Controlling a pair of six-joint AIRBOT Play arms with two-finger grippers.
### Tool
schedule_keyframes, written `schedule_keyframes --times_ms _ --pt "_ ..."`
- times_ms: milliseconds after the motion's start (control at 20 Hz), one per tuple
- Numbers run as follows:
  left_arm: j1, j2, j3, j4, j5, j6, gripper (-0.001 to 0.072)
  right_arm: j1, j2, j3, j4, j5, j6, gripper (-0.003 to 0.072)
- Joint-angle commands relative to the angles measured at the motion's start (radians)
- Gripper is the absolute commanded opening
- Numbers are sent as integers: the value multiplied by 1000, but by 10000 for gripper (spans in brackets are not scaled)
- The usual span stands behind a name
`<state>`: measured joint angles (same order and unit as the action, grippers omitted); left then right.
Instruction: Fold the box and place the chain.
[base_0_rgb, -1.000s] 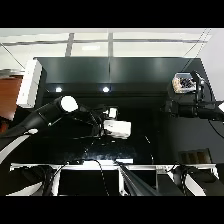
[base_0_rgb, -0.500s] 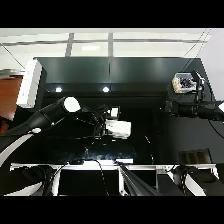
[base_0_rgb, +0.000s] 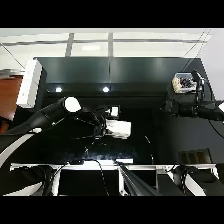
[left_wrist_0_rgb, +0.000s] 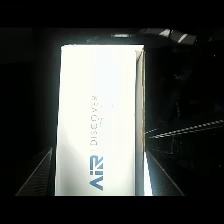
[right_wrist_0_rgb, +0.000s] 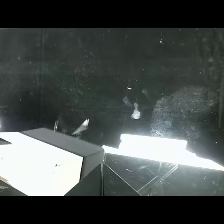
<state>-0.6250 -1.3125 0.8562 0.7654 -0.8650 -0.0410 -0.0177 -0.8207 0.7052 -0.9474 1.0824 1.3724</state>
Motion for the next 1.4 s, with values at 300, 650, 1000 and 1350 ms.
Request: schedule_keyframes --times_ms 300,650,1000,1350 --pt "-1 -18 0 -2 -8 0 715 0 1 1 0 -12 0 18" --pt "-1 -22 0 -8 -3 0 716 0 1 1 0 -12 0 18" --pt "-24 -60 0 -19 32 0 717 0 1 1 -3 -14 0 18" --pt "-45 -97 0 -22 48 -29 716 0 1 1 -7 -15 0 18"
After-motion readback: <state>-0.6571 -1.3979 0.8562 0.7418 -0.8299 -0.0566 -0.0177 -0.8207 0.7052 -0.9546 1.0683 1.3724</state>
